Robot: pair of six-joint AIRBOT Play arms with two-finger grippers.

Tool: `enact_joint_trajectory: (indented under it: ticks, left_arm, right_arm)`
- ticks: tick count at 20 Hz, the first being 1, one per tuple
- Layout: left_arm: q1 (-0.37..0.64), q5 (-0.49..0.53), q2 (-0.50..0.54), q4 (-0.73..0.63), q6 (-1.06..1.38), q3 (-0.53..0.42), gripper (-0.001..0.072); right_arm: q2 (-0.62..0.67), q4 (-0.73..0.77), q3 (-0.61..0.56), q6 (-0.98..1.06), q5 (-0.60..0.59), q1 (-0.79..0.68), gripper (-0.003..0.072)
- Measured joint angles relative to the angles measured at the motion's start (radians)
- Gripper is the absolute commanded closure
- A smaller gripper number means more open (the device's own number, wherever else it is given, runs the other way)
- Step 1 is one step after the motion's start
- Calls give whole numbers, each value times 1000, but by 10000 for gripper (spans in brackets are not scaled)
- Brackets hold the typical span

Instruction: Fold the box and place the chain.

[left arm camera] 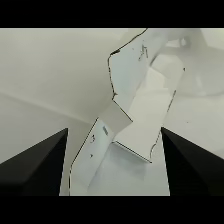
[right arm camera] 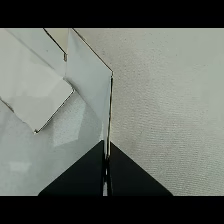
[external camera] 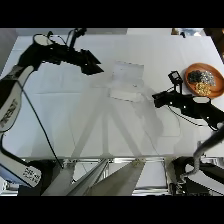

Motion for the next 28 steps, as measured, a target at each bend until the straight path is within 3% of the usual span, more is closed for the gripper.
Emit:
enact_joint_trajectory:
  ticks: [5,18,20,23,28]
  left_arm:
    - [-44,1,-104,-18,82,97,71]
    - [-128,85,-195,-11,241,123,96]
    - [-138,103,-205,-9,238,123,180]
    - [-147,117,-214,-10,235,123,213]
    - [-153,118,-223,-23,230,123,662]
  right_arm:
    - [0,0,0,0,0,0,678]
    - [0,0,0,0,0,0,678]
    - [0,0,0,0,0,0,678]
    - [0,0,0,0,0,0,678]
    - [0,0,0,0,0,0,678]
